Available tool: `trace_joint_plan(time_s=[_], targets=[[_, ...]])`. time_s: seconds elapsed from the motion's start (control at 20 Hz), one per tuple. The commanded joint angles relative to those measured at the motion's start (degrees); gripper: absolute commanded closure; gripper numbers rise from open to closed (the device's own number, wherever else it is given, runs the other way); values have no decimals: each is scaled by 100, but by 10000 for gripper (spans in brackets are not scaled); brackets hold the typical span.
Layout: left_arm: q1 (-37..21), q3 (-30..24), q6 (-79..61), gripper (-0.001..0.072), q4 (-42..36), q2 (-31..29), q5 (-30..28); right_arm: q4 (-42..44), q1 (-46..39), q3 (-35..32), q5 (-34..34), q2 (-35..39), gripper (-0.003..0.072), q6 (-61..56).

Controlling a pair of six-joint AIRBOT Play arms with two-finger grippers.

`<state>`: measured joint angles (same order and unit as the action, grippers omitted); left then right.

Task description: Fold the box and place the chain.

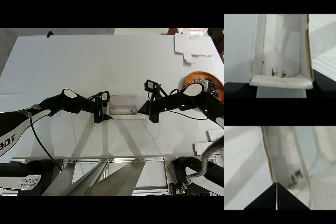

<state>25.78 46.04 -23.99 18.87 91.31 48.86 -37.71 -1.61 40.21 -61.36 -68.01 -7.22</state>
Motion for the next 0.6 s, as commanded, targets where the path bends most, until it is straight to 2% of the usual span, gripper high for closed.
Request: trace_joint_plan(time_s=[0.0,0.2,0.25,0.4,0.55], targets=[[4,-2,-2,434,2,-2,0,1305,168,2,1172,13,681,-151],[2,0,-2,434,2,0,0,1744,625,2,3049,-313,685,-723],[4,0,-2,434,2,-2,0,1696,662,2,3270,-450,685,-957],[4,0,-2,434,2,0,0,1419,660,2,3217,-896,685,-1346],[4,0,-2,434,2,-2,0,1364,660,2,2999,-1001,682,-1357]])
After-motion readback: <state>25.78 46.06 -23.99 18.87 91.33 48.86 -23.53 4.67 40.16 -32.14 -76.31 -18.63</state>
